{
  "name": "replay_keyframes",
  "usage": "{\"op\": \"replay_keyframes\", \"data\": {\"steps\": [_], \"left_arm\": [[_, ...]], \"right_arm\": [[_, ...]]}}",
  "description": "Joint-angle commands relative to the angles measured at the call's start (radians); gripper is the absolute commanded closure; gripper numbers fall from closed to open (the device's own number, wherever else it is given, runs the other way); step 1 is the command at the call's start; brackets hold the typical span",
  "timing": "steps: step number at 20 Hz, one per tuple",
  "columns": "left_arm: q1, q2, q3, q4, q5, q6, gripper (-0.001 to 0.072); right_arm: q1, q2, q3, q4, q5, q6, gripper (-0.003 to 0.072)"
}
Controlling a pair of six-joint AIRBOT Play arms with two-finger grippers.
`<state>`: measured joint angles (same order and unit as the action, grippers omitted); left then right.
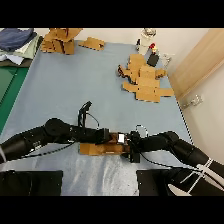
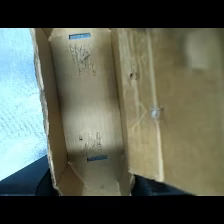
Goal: Fold the box.
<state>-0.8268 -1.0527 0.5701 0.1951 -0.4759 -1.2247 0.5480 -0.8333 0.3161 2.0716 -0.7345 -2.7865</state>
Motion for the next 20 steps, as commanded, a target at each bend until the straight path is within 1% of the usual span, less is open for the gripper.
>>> {"op": "replay_keyframes", "data": {"steps": [1,3,7,11,17,20], "left_arm": [[0.006,-0.096,0.038,-0.059,0.087,0.129,0.0697],[0.006,-0.141,0.053,-0.018,0.101,0.124,0.0697],[0.008,-0.204,0.054,0.021,0.085,0.108,0.0698],[0.012,-0.220,0.055,0.103,0.100,0.029,0.0698],[0.011,-0.246,0.061,0.109,0.070,0.020,0.0698],[0.040,-0.241,0.083,0.138,0.067,0.021,0.0698]], "right_arm": [[0.000,-0.001,0.000,-0.005,0.000,0.000,0.0181],[0.000,-0.001,0.000,-0.006,0.000,0.000,0.0181],[0.000,-0.001,0.000,-0.007,0.000,0.000,0.0181],[0.000,-0.001,0.000,-0.007,0.000,0.000,0.0181],[0.000,-0.001,0.000,-0.007,0.000,0.000,0.0181],[0.000,-0.001,0.000,-0.007,0.000,0.000,0.0181]]}}
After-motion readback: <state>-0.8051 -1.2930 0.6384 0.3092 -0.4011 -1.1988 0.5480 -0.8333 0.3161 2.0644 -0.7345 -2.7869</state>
